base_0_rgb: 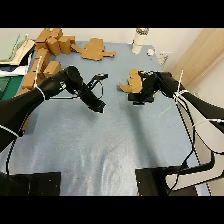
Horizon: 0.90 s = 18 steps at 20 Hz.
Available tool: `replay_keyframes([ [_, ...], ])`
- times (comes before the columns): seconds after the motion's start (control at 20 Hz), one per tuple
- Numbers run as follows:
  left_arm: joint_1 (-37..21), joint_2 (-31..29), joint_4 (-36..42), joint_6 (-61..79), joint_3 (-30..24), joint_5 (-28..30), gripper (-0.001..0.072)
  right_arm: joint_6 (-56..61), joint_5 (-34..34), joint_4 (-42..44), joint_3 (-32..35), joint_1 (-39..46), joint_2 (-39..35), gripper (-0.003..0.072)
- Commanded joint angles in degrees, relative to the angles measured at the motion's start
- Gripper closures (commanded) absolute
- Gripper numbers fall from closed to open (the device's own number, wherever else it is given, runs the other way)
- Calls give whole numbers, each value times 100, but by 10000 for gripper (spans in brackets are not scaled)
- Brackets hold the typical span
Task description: Fold the box.
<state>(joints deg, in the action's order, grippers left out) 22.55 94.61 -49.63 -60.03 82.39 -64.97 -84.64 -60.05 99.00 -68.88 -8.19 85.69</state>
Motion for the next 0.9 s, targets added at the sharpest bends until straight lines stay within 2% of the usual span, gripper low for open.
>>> replay_keyframes([
  [0.0,-2,4,0,0,-2,0,696,0,0,2,-2,-2,2,684],
  [0.65,-2,4,2,0,-2,0,696,0,2,4,-2,-2,0,684],
  [0.85,-2,4,0,0,-2,0,696,0,236,28,-2,-2,11,683],
])
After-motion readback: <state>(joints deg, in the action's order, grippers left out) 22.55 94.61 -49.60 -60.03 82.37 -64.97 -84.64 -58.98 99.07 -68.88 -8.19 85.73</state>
